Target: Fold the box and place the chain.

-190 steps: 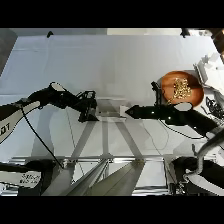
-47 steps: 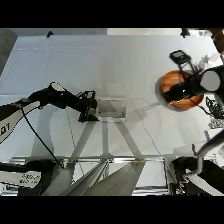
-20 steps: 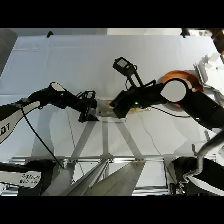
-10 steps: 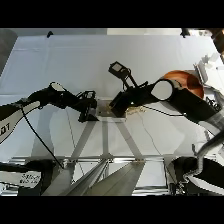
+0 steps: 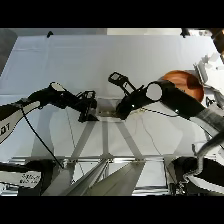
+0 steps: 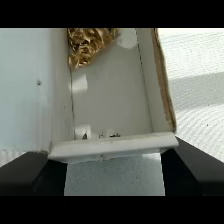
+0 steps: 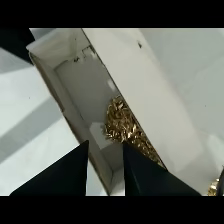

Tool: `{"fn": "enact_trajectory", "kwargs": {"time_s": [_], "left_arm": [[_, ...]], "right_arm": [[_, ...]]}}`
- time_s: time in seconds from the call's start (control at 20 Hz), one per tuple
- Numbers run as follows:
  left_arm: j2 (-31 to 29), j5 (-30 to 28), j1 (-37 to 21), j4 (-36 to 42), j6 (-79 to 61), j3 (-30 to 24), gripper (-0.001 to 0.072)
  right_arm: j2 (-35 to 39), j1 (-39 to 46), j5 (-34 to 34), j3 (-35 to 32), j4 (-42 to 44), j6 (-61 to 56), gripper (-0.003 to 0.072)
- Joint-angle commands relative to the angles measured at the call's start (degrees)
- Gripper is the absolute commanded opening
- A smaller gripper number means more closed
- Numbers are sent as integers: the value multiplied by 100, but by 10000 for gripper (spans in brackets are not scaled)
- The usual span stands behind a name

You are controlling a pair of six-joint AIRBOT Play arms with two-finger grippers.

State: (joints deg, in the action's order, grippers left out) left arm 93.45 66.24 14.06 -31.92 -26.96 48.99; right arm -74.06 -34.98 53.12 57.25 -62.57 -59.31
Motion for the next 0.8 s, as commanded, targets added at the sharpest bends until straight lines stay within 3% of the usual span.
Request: {"fn": "enact_trajectory", "kwargs": {"time_s": [0.0, 0.15, 0.2, 0.25, 0.3, 0.6, 0.65, 0.75], "left_arm": [[-2, 0, -2, -2, -2, 2, 154], [-2, 0, -2, -2, -2, 2, 154], [-2, 0, -2, -2, -2, 2, 154], [-2, -2, -2, -2, -2, 2, 154], [-2, -2, -2, -2, -2, 2, 154], [-2, -2, -2, -2, -2, 2, 154], [-2, -2, -2, -2, -2, 2, 154], [-2, -2, -2, -2, -2, 2, 154]], "right_arm": [[315, 192, 507, 0, -26, 634, 243], [824, 649, 1005, 0, -20, 1572, 246], [968, 857, 1110, 0, -15, 1932, 308], [1058, 1075, 1191, 0, -13, 2315, 444], [1075, 1279, 1239, 0, -11, 2702, 510], [365, 1982, 1565, -2, 221, 4461, 528], [94, 2020, 1644, -2, 492, 4782, 578], [-369, 1989, 1541, -2, 793, 5292, 608]]}}
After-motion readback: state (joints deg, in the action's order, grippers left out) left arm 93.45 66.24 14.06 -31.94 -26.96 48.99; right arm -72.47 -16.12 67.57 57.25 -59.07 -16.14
